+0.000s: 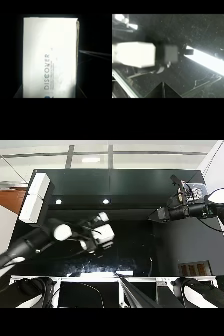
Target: Fold the box and place the chain.
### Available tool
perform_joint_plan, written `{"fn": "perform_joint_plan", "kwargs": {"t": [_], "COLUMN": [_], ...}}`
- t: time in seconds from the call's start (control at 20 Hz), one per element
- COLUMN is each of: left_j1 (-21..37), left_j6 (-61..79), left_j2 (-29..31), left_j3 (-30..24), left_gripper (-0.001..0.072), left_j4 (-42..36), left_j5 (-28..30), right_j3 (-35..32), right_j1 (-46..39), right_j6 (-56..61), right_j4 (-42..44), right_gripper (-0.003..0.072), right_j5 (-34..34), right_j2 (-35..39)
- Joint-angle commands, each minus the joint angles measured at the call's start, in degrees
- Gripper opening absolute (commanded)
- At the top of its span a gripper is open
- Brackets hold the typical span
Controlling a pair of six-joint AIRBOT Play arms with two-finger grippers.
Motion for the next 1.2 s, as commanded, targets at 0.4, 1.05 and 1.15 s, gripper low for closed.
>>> {"fn": "perform_joint_plan", "kwargs": {"t": [0.4,1.05,1.15], "left_j1": [54.2,79.7,79.7], "left_j6": [-6.3,15.0,17.8], "left_j2": [16.9,11.5,9.1], "left_j3": [-7.5,-7.5,-7.4], "left_gripper": [0.0277,0.0276,0.0276], "left_j4": [3.0,-2.6,-3.9], "left_j5": [-19.9,-1.9,0.0], "right_j3": [0.0,0.0,0.0], "right_j1": [0.0,0.1,0.1], "right_j6": [-1.3,0.7,1.6], "right_j4": [0.0,0.0,0.0], "right_gripper": [0.0034,0.0035,0.0035], "right_j5": [-1.2,-5.2,-5.2], "right_j2": [0.0,0.0,0.0]}}
